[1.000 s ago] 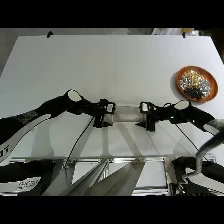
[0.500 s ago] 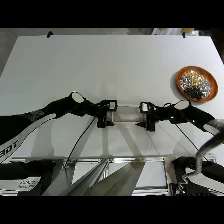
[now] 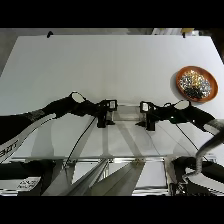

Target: Fold the box and place the chain.

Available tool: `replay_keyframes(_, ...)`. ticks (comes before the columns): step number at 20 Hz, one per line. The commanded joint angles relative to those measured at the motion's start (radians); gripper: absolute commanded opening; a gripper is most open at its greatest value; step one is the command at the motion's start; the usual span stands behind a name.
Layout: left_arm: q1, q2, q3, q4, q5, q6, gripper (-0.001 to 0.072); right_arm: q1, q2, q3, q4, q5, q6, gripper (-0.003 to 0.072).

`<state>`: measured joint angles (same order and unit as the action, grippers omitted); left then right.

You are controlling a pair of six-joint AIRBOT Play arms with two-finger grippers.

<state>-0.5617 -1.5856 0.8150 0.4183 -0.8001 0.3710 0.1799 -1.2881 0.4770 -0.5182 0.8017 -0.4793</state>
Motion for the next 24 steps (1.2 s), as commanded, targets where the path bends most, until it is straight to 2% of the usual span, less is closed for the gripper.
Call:
replay_keyframes(1,-0.001,0.0,-0.001,-0.002,0.003,-0.001,0.0434,0.0,0.0,0.0,0.0,0.002,0.0,0.04)
replay_keyframes(2,-0.001,0.001,-0.001,-0.002,0.003,-0.001,0.046,0.0,0.0,0.0,0.0,0.002,0.0,0.04)
replay_keyframes(4,0.006,0.014,-0.001,-0.003,0.002,-0.001,0.0657,0.0,0.0,0.0,0.0,0.002,0.0,0.04)
replay_keyframes(5,0.016,0.026,-0.001,-0.002,-0.001,-0.001,0.0697,0.0,0.0,0.0,0.0,0.002,-0.001,0.04)
replay_keyframes(10,0.06,0.043,-0.003,0.0,-0.06,0.0,0.0698,0.0,0.0,0.0,-0.001,0.002,0.0,0.04)
replay_keyframes(24,0.006,-0.011,-0.009,-0.12,-0.049,0.1,0.0693,0.0,0.0,0.0,0.0,0.002,0.0,0.04)
